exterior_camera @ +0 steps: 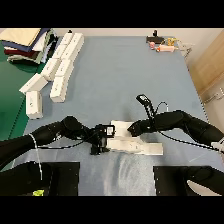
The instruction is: Fold the box.
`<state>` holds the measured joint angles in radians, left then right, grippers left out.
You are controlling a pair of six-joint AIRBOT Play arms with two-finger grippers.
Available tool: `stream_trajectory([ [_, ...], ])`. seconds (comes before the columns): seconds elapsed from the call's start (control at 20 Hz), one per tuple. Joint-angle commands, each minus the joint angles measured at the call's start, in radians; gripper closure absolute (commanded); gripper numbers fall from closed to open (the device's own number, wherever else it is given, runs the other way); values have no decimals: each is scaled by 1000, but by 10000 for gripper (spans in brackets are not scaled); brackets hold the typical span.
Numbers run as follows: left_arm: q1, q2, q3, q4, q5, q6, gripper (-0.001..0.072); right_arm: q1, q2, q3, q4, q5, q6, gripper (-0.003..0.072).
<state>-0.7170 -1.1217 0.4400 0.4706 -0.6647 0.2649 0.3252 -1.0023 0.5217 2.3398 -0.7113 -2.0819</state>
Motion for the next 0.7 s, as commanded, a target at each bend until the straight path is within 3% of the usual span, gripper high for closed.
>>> stream_trajectory([
  [0.0,0,0,0,0,0,-1,203,0,50,19,-6,-25,-7,684],
  [0.2,0,0,0,0,1,-1,203,0,189,30,-78,-157,-18,684],
  [0.5,0,0,0,0,1,-1,203,1,417,5,-243,-529,-98,682],
  [0.55,0,0,0,0,0,-1,203,1,444,-8,-285,-565,-145,548],
  [0.6,0,1,0,0,1,-1,203,1,463,-27,-333,-565,-190,242],
  [0.65,0,0,0,0,0,-1,204,1,467,-48,-379,-550,-245,150],
])
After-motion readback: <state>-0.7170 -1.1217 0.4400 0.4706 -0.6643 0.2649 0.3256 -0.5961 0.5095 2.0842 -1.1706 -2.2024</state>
